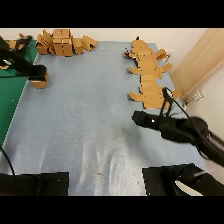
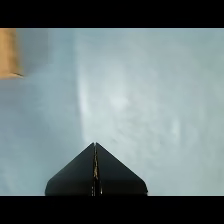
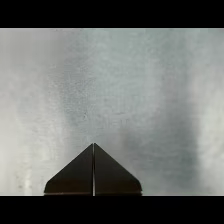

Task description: Fold the box.

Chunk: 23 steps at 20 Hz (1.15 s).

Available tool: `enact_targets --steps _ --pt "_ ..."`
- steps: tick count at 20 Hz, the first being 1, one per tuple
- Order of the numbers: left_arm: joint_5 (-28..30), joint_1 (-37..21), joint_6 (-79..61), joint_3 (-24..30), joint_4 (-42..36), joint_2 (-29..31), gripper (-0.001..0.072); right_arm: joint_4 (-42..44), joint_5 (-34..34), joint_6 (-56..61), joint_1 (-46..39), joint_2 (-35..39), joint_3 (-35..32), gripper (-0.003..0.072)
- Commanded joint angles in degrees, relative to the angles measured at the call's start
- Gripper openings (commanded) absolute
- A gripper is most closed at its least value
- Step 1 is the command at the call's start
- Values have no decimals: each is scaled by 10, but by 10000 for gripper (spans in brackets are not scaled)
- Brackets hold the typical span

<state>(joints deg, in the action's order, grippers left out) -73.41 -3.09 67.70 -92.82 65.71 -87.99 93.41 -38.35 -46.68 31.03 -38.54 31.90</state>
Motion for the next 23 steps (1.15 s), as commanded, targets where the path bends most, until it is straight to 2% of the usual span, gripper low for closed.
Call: enact_targets --steps 1,3,5,9,12,16,23 --pt "29 106 -7 138 -17 97 12 12 -115 -133 -23 -129 134 2" --pt "80 169 16 213 -15 150 12 70 -143 -221 -48 -195 196 3" --pt "112 220 44 265 -16 187 12 128 -145 -295 -61 -241 236 3" --pt "130 299 65 295 -14 197 12 141 -171 -329 -61 -301 279 2" --pt "162 313 89 296 -14 197 13 147 -176 -360 -61 -320 282 3" --pt "162 312 85 296 -12 197 14 148 -208 -358 -61 -321 282 3" --pt "164 313 86 296 -14 197 14 148 -207 -358 -61 -321 282 3"
